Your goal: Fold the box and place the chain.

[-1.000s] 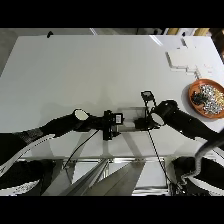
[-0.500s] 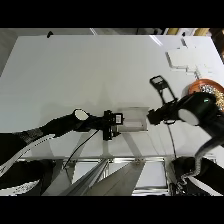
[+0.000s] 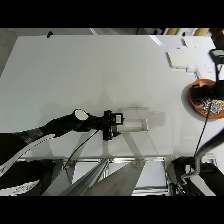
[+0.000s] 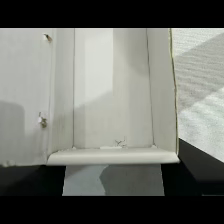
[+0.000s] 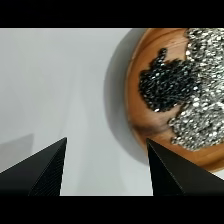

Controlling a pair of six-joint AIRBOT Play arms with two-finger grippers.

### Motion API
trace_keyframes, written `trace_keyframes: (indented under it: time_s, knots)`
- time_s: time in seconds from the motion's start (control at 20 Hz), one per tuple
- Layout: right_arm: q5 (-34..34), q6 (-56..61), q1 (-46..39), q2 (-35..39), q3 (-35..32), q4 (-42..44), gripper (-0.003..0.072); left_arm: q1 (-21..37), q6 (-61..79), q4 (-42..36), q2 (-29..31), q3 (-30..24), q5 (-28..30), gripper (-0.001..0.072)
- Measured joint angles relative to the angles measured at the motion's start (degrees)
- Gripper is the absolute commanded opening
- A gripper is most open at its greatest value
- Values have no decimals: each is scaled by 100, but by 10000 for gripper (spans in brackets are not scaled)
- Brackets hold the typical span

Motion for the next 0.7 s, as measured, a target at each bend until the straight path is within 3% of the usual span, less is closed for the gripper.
trace_keyframes:
  time_s: [0.25,0.35,0.7]
  knots:
    - [-778,-146,-852,-70,17,50,514,0,0,0,0,0,0,204]
    - [-931,-166,-992,-168,20,50,471,0,0,0,0,0,-2,204]
    - [-1294,-201,-1132,-938,20,4,457,0,0,0,0,0,-2,204]
